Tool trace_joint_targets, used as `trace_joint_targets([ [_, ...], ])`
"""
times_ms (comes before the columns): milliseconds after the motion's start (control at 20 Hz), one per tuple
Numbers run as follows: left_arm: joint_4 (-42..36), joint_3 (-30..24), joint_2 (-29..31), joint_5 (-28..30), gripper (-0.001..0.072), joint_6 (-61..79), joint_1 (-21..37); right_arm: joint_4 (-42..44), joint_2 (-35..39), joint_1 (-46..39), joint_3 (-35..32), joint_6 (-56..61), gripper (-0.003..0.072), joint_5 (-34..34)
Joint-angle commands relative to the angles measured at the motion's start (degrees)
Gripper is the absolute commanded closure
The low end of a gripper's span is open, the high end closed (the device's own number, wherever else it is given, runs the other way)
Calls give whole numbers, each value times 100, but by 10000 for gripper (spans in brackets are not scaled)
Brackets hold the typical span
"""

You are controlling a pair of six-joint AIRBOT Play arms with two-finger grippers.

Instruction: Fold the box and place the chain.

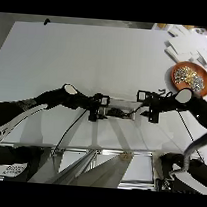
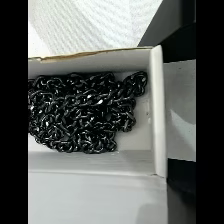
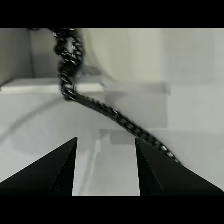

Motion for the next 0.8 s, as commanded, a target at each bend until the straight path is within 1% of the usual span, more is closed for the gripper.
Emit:
trace_joint_targets([
  [0, 2, 0, 0, 0, 457, 2, 2, 564, -50, 258, -278, -439, 290, -507],
  [50, 2, 0, 0, 0, 457, 0, 2, 734, -70, 267, -278, -527, 293, -507],
  [100, 2, 0, 0, -2, 457, 0, 2, 835, -109, 267, -278, -577, 312, -481],
  [200, 2, 0, 0, 0, 457, 0, 2, 828, -188, 264, -278, -577, 471, -389],
  [350, 2, 0, 0, 0, 457, 2, 2, 822, -205, 264, -278, -570, 583, -308],
  [400, 2, 0, 0, 0, 457, 2, 2, 748, -184, 264, -278, -422, 670, -306],
  [500, 2, 0, 0, 0, 457, 0, 2, 448, -11, 264, -275, 282, 668, -313],
  [600, 2, 0, 0, 0, 457, 2, 2, 92, 361, 264, -275, 1202, 668, -315],
  [750, 2, 0, 0, 0, 457, 2, 2, 98, 1075, 264, -271, 2396, 669, -297],
])
